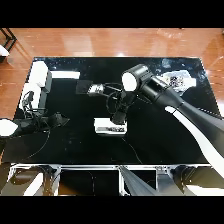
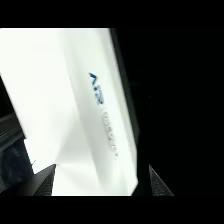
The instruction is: Fold the box and place the chain.
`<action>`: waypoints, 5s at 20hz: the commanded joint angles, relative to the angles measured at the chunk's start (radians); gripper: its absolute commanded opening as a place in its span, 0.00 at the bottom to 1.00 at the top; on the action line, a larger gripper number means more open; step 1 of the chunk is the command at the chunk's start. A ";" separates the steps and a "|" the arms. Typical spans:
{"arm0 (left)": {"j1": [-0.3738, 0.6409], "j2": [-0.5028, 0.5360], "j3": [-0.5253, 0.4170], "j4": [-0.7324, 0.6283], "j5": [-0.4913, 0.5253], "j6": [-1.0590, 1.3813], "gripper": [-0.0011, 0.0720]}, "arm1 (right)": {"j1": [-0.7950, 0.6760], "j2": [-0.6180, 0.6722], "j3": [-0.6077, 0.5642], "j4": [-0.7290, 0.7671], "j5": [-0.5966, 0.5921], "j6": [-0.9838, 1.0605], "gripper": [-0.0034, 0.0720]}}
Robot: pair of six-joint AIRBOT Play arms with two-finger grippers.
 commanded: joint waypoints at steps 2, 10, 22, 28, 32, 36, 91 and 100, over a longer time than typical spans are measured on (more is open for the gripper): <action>0.001 0.001 0.000 0.000 -0.003 0.000 0.88 | -0.005 -0.031 -0.001 0.040 0.023 -0.042 0.97; 0.001 0.001 0.000 0.000 -0.003 0.000 0.88 | -0.004 -0.048 -0.001 0.037 -0.011 -0.061 0.75; 0.001 0.001 0.000 0.004 -0.003 0.002 0.88 | -0.002 -0.070 -0.001 0.026 0.003 -0.060 0.57; 0.001 0.001 0.000 0.004 -0.003 0.002 0.88 | -0.002 -0.070 -0.001 0.026 0.003 -0.060 0.36; 0.001 0.001 0.000 0.004 -0.003 0.002 0.88 | 0.001 -0.070 -0.001 0.026 0.003 -0.060 0.36; 0.001 0.001 0.000 0.004 -0.003 0.002 0.88 | 0.027 -0.071 -0.001 0.007 0.002 -0.060 0.36; 0.001 0.001 0.000 0.004 -0.018 0.002 0.88 | 0.058 -0.071 -0.001 -0.023 -0.013 -0.018 0.50; 0.001 0.001 0.000 0.004 -0.018 0.003 0.88 | 0.058 -0.072 -0.001 -0.026 -0.016 -0.018 0.43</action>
